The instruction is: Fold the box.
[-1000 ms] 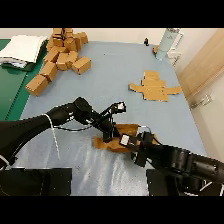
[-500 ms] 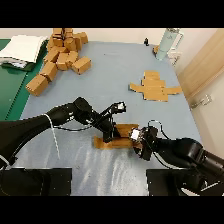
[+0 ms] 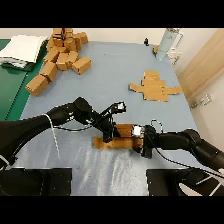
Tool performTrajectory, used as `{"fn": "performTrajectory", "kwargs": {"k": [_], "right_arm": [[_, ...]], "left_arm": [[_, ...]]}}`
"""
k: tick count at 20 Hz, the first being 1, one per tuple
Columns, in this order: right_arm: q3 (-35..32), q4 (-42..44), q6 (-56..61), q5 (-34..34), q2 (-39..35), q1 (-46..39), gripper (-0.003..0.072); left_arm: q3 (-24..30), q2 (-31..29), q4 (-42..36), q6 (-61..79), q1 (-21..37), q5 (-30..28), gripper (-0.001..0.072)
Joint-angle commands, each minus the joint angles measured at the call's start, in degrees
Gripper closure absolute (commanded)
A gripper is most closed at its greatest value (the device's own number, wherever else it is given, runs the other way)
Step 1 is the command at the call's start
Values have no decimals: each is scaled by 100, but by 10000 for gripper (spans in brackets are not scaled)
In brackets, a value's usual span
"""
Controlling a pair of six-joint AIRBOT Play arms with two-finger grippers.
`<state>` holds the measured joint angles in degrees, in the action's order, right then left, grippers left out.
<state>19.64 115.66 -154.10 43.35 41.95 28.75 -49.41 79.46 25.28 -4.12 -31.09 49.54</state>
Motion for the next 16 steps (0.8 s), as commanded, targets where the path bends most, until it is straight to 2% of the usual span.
{"fn": "performTrajectory", "kwargs": {"k": [1,7,16], "right_arm": [[133,479,-852,114,507,-249,-27],[483,629,-1287,101,1224,-367,-25],[485,420,-938,302,1130,-365,-21]], "left_arm": [[-4,-4,2,0,0,0,696],[-4,-4,2,0,0,0,696],[-4,-4,2,0,0,0,696]]}}
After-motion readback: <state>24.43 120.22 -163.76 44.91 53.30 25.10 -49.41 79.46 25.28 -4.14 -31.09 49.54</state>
